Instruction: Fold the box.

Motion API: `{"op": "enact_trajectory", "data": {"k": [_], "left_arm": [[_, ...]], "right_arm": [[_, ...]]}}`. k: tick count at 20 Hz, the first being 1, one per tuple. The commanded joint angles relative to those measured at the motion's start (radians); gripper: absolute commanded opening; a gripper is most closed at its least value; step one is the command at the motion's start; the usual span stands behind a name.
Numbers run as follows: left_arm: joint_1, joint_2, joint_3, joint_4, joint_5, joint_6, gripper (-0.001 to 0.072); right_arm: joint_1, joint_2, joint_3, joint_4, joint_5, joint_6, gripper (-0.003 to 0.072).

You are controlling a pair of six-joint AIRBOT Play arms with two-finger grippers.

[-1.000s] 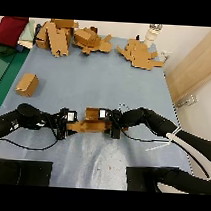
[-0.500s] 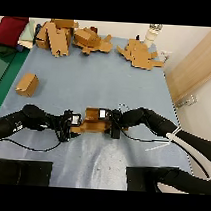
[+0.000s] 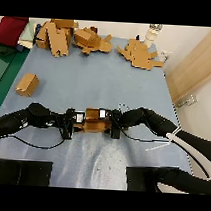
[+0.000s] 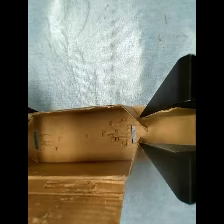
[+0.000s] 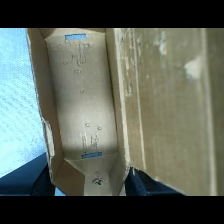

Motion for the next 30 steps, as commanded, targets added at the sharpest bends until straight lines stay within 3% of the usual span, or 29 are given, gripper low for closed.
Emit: {"op": "enact_trajectory", "data": {"k": [1,6,7,8,13,30], "left_arm": [[-0.01,-0.006,0.013,-0.013,0.008,0.002,0.023],[-0.026,-0.01,0.014,-0.018,0.01,0.002,0.0211],[-0.037,-0.012,0.014,-0.016,0.01,0.003,0.0055],[-0.05,-0.012,0.014,-0.014,0.011,0.003,0.0041],[-0.091,-0.012,0.014,-0.016,0.081,0.003,0.004],[-0.091,-0.079,0.074,-0.105,0.072,0.003,0.0042]], "right_arm": [[0.0,0.001,0.0,0.0,0.0,0.0,0.0521],[0.0,0.0,0.0,0.0,0.0,0.0,0.0521],[0.0,0.0,0.0,0.0,0.0,0.0,0.0521],[0.0,0.0,0.0,0.0,0.0,0.0,0.0521],[0.0,0.0,0.0,0.0,0.0,0.0,0.0521],[0.0,-0.001,0.0,0.0,0.0,0.0,0.0521]]}}
